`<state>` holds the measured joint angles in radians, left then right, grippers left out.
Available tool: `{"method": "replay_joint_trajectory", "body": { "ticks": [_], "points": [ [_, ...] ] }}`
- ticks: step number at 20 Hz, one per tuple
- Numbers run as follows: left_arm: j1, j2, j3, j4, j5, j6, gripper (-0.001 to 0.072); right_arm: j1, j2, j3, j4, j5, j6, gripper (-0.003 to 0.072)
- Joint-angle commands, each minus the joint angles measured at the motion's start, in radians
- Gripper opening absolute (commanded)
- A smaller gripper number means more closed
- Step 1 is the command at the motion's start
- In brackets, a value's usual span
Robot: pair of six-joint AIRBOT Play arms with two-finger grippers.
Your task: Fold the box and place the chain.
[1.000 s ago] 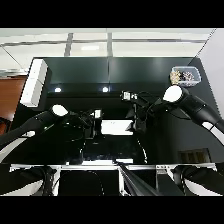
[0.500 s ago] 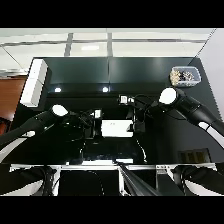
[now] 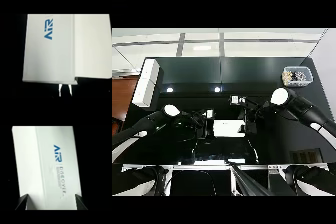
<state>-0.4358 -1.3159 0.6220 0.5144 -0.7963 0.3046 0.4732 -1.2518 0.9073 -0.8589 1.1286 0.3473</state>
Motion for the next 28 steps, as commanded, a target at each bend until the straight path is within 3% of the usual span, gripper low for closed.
{"method": "replay_joint_trajectory", "body": {
  "ticks": [1,5,12,17,19,23,28],
  "points": [
    [0.0,0.0,0.0,0.0,0.0,0.0,0.035,0.047,0.002,0.0,0.001,-0.011,-0.008,0.0698],
    [0.0,0.0,0.0,0.0,0.0,0.0,0.035,0.076,0.002,0.0,-0.009,-0.127,-0.106,0.0698],
    [0.0,0.0,0.0,0.0,0.0,0.0,0.035,0.079,0.008,0.0,-0.011,-0.105,-0.142,0.0698],
    [0.0,0.0,0.0,0.0,-0.001,0.0,0.035,-0.005,0.135,-0.001,-0.009,-0.06,-0.02,0.0698],
    [0.0,0.0,0.0,0.0,-0.001,0.0,0.035,-0.056,0.141,-0.04,0.096,-0.051,-0.018,0.0698],
    [0.0,0.0,0.0,0.0,-0.001,0.0,0.035,-0.051,0.127,-0.198,0.323,-0.258,-0.265,0.0698],
    [0.0,0.0,0.0,0.001,-0.001,0.0,0.035,-0.051,0.111,-0.214,0.278,-0.236,-0.37,0.0698]
  ]
}}
